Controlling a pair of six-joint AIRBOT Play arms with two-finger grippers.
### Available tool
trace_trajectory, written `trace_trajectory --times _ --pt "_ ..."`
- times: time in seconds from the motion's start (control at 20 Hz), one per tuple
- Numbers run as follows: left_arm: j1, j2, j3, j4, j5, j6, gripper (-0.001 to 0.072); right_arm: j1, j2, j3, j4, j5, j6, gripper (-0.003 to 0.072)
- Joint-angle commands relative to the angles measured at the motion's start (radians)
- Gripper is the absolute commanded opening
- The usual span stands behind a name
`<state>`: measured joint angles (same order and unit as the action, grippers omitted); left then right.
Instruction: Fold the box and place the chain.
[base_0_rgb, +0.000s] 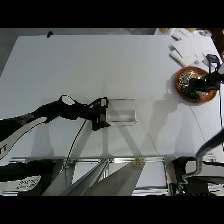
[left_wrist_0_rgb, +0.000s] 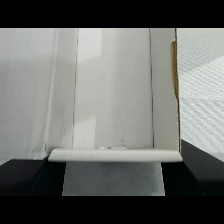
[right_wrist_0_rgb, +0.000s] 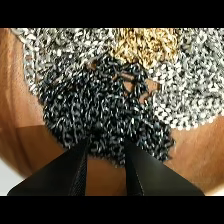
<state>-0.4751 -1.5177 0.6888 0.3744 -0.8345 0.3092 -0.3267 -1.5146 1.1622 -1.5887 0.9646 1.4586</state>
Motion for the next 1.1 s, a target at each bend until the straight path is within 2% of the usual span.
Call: trace_trajectory --times 0.0,0.2,0.3,0.45,0.5,0.6,0.8,1.05 --pt "0.0 0.0 0.0 0.0 0.0 0.0 0.0107 -0.004 -0.042 0.0 0.013 -0.024 -0.001 0.0219" --pt "0.0 0.0 0.0 0.0 0.0 0.0 0.0107 -0.004 -0.076 0.0 0.03 -0.04 -0.001 0.0214" --pt "0.0 0.0 0.0 0.0 0.0 0.0 0.0107 -0.004 -0.076 0.0 0.035 -0.061 0.002 0.012" --pt "0.0 0.0 0.0 0.0 0.0 0.0 0.0107 -0.004 -0.081 0.0 0.055 -0.052 0.007 0.0102" --pt "0.0 0.0 0.0 0.0 0.0 0.0 0.0107 -0.004 -0.08 0.0 0.056 -0.048 0.007 0.0045" --pt "0.0 0.0 0.0 0.0 0.0 0.0 0.0107 -0.004 -0.067 0.0 0.055 -0.027 0.006 0.0017" --pt "0.0 0.0 0.0 0.0 0.0 0.0 0.0107 -0.003 0.076 0.0 0.055 0.019 0.001 0.0017" --pt "0.0 0.0 0.0 0.0 0.0 0.0 0.0107 -0.003 0.36 0.0 0.134 0.218 -0.034 0.0017"
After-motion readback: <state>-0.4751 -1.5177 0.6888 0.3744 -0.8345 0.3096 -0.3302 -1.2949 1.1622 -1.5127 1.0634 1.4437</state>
